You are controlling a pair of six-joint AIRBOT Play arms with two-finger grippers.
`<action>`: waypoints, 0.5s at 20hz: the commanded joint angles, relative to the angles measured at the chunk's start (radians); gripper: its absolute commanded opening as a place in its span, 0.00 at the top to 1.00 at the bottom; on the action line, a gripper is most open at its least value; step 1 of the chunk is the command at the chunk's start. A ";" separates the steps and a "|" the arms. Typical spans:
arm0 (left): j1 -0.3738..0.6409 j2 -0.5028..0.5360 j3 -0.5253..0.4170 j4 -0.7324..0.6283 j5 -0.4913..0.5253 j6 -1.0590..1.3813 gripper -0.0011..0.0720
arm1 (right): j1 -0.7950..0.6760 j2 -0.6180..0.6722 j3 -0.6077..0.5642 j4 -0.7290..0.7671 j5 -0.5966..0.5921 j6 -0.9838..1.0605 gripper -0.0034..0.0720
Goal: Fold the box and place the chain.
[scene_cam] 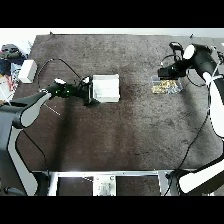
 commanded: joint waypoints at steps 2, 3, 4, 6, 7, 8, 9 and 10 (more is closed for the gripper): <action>0.001 0.000 0.001 0.000 0.000 0.002 0.51 | -0.048 -0.016 -0.095 0.077 -0.060 -0.055 0.59; 0.001 0.000 0.001 0.000 0.000 0.002 0.51 | -0.048 -0.027 -0.095 0.076 -0.074 -0.058 0.59; 0.001 0.000 0.001 0.000 0.000 0.002 0.51 | -0.048 -0.039 -0.095 0.076 -0.081 -0.058 0.59; 0.001 0.000 0.001 0.000 0.000 0.001 0.51 | -0.048 -0.055 -0.095 0.070 -0.082 -0.058 0.59; 0.001 0.000 0.001 0.000 0.000 0.002 0.51 | -0.048 -0.060 -0.095 0.060 -0.090 -0.058 0.59; 0.001 0.000 0.001 0.000 0.000 0.002 0.51 | -0.048 -0.062 -0.095 0.056 -0.098 -0.058 0.59; 0.001 0.000 0.001 0.000 0.000 0.002 0.51 | -0.048 -0.063 -0.095 0.051 -0.109 -0.058 0.59; 0.001 0.000 0.001 0.000 0.000 0.001 0.51 | -0.048 -0.064 -0.095 0.050 -0.115 -0.058 0.59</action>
